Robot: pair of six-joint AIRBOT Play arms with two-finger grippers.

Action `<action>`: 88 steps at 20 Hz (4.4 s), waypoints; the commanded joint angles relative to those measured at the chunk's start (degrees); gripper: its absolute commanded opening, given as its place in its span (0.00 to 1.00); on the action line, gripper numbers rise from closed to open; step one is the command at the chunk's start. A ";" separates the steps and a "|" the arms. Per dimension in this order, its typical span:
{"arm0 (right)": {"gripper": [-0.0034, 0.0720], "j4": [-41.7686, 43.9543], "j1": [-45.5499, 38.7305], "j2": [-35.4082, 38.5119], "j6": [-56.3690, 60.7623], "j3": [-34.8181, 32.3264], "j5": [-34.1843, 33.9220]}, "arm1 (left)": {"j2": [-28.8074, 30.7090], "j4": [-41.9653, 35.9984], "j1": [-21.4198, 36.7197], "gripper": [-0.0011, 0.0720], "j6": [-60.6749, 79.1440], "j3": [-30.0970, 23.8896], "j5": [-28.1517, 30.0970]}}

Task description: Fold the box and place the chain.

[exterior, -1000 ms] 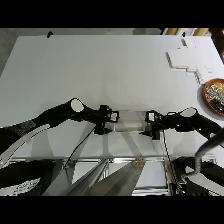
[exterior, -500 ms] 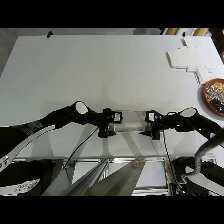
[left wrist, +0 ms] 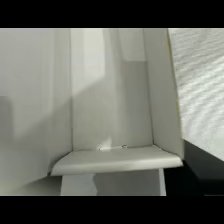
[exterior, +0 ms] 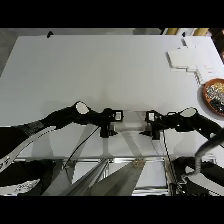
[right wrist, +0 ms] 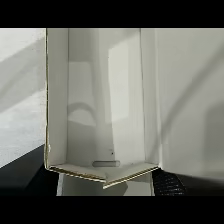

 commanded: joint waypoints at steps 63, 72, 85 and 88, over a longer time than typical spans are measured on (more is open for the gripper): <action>0.59 0.00 0.00 0.04 -0.04 0.04 0.20 | 0.11 2.58 3.23 0.97 -3.28 0.02 -4.37; 0.59 0.00 0.00 0.04 -0.04 0.04 0.22 | 0.09 -2.10 3.39 0.97 -0.22 0.02 -5.64; 0.59 0.00 0.00 0.04 -0.04 0.04 0.20 | -1.79 -3.80 3.30 0.96 0.52 0.02 -5.64; 0.59 0.00 -0.02 0.04 -0.04 0.04 0.20 | -1.79 -5.31 3.30 0.89 2.34 0.02 -5.66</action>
